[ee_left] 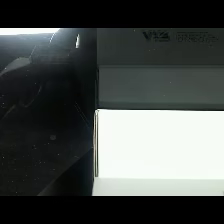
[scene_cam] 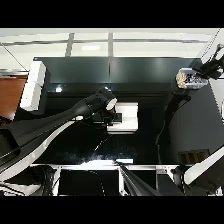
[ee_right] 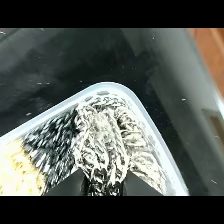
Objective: Fold the box and place the chain.
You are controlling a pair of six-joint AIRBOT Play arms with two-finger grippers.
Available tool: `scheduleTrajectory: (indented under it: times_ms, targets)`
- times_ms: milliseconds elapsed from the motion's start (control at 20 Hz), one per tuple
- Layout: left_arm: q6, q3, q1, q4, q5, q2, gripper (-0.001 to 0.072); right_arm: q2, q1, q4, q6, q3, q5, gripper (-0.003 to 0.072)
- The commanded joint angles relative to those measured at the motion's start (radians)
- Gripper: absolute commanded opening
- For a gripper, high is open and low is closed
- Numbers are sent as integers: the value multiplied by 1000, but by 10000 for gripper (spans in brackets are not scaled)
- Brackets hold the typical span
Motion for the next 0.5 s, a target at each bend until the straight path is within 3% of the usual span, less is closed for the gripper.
scheduleTrajectory:
  times_ms: [0,300,450]
  targets:
    - [0,0,0,0,-1,0,26,106,1,-1,-82,19,41,11]
    - [0,0,0,0,0,0,26,340,1,21,-175,19,55,10]
    - [0,0,0,0,0,0,26,444,-2,184,-269,9,119,11]
